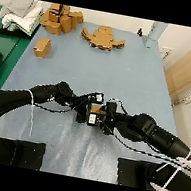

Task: Fold the box.

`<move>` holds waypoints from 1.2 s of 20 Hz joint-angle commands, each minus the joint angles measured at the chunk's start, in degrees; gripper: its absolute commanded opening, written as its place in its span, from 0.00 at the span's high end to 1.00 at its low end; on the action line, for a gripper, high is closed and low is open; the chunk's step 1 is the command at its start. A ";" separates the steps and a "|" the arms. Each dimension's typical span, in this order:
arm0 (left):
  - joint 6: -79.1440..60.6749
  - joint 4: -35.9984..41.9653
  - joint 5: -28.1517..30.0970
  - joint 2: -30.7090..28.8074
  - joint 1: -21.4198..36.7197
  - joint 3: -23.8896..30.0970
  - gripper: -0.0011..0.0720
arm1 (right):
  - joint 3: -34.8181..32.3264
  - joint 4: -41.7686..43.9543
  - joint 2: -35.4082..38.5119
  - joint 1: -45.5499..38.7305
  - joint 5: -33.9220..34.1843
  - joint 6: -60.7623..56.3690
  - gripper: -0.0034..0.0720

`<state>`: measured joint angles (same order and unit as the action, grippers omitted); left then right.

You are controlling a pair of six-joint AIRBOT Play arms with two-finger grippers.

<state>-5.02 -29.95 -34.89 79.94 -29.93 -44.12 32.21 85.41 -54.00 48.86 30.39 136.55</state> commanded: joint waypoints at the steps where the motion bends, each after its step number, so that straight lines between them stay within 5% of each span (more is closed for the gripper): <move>1: -0.04 -0.04 -0.11 -0.04 0.00 0.00 0.29 | 0.02 -0.59 0.44 0.04 -0.83 0.00 0.28; 14: -0.07 -0.04 -0.11 -0.04 0.00 0.00 0.29 | 0.04 -0.13 3.04 0.07 -0.94 0.00 0.28; 16: -0.04 -0.04 -0.11 -0.04 0.00 0.00 0.29 | 0.04 -0.11 3.13 0.07 -0.96 -0.02 0.39; 22: -0.07 -0.04 -0.11 -0.04 0.00 0.00 0.29 | 0.04 -0.11 2.89 0.04 -1.05 -0.07 0.40; 23: -0.04 -0.04 -0.11 -0.04 0.00 0.00 0.29 | 0.04 -0.11 2.89 0.07 -1.03 -0.07 0.49; 24: -0.07 -0.04 -0.11 -0.04 0.00 0.00 0.29 | 0.04 -0.04 2.89 0.07 -1.03 -0.07 0.69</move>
<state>-5.06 -30.00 -35.03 79.94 -29.93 -44.12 32.21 85.30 -51.07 48.86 29.36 136.53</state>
